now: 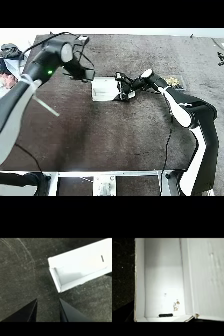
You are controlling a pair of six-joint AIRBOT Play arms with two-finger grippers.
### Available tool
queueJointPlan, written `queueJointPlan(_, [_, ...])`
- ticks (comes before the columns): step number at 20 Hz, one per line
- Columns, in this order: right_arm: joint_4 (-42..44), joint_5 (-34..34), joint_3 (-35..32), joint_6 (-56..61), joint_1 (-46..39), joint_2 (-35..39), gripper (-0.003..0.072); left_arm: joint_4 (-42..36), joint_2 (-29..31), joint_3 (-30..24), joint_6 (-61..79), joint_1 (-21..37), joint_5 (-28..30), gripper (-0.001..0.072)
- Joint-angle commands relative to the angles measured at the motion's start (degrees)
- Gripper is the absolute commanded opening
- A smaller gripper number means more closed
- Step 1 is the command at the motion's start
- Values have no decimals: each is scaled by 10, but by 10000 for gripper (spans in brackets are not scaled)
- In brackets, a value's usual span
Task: Fold the box and place the chain.
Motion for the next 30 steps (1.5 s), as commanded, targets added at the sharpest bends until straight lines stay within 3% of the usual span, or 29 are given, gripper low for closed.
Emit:
queueJointPlan(1, [0,0,0,0,0,0,398,-122,88,-155,125,48,149,286])
queueJointPlan(3, [0,0,0,0,0,0,398,-285,117,-241,313,92,214,286])
queueJointPlan(5, [0,0,0,0,0,0,398,-449,118,-298,504,137,215,286])
queueJointPlan(7, [0,0,0,0,0,0,398,-461,118,-322,548,163,204,286])
queueJointPlan(10, [0,0,0,0,0,0,398,-463,117,-321,549,169,233,288])
queueJointPlan(11, [0,0,0,0,0,0,398,-479,116,-321,558,168,238,336])
queueJointPlan(12, [0,0,0,0,0,0,398,-498,110,-321,580,169,259,467])
queueJointPlan(13, [0,0,0,0,0,0,398,-511,101,-320,624,173,266,470])
queueJointPlan(16, [0,0,0,0,0,0,398,-579,20,-279,740,225,157,471])
queueJointPlan(18, [0,0,0,0,0,0,398,-615,-59,-219,817,258,56,480])
queueJointPlan(21, [0,0,0,0,0,0,398,-619,-148,-132,896,263,-32,479])
queueJointPlan(24, [0,0,0,0,0,0,398,-620,-214,-61,992,245,-50,480])
queueJointPlan(25, [0,0,0,0,0,0,398,-619,-227,-54,1038,238,-52,535])
queueJointPlan(26, [0,0,0,0,0,0,398,-618,-234,-53,1080,231,-54,650])
queueJointPlan(30, [0,0,0,0,0,0,398,-619,-261,-55,1172,217,-82,686])
